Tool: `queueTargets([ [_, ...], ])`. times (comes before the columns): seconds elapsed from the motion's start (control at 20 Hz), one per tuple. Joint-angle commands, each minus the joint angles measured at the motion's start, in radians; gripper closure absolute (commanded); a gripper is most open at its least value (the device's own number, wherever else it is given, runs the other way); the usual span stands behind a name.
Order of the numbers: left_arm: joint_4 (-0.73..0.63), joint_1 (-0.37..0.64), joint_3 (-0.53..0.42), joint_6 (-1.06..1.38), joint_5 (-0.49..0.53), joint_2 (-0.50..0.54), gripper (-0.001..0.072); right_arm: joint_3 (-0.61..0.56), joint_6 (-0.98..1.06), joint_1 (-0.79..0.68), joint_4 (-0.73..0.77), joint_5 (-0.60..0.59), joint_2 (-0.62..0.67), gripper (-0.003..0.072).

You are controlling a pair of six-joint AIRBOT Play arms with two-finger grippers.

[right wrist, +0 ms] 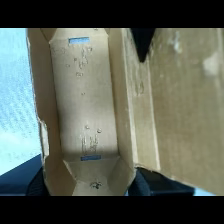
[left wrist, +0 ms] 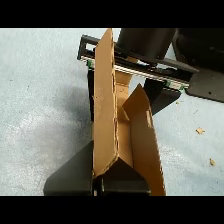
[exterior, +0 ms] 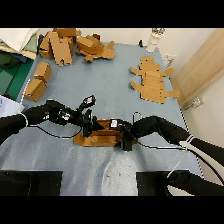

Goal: Fold the box.

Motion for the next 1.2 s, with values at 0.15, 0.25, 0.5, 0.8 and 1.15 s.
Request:
queueTargets([
  [0.15, 0.0, 0.0, 0.0, 0.0, 0.0, 0.001, 0.0695, -0.001, 0.0, 0.001, -0.007, -0.014, -0.002, 0.0074],
  [0.25, 0.0, 0.0, 0.0, 0.0, 0.0, 0.001, 0.0695, -0.001, 0.0, 0.001, -0.008, -0.015, -0.002, 0.0074],
  [0.5, 0.0, 0.0, 0.0, 0.0, 0.0, 0.001, 0.0695, -0.001, 0.0, 0.001, -0.008, -0.014, -0.003, 0.0102],
  [0.8, 0.0, 0.0, 0.0, 0.0, 0.0, 0.001, 0.0695, -0.003, 0.0, 0.001, -0.042, -0.013, -0.004, 0.0107],
  [1.15, 0.0, 0.0, 0.0, 0.0, 0.0, 0.001, 0.0695, -0.003, 0.0, 0.001, -0.042, -0.013, -0.003, 0.0223],
])
